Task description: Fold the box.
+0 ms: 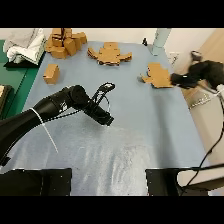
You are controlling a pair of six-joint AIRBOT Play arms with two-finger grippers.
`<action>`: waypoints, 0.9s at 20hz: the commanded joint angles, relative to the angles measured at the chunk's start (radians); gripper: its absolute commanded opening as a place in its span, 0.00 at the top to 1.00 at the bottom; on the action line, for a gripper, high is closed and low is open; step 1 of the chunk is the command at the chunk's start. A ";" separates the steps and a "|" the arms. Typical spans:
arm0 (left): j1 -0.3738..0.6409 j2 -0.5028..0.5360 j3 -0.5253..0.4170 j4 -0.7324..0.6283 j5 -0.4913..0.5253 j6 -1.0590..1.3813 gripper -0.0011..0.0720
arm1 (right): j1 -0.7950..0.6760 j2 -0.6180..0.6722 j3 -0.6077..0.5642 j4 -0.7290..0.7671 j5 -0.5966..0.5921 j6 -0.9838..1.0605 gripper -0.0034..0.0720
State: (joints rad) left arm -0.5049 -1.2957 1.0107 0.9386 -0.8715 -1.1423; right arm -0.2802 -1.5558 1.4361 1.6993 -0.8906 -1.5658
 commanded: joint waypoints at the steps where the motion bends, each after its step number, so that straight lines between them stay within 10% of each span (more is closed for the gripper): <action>1: 0.000 -0.001 0.000 0.000 0.000 0.000 0.86 | -0.251 -0.214 0.208 0.335 0.034 -0.309 0.34; 18: 0.000 -0.001 0.000 0.000 0.000 0.000 0.86 | -0.213 -0.631 0.599 0.462 0.187 -0.346 0.35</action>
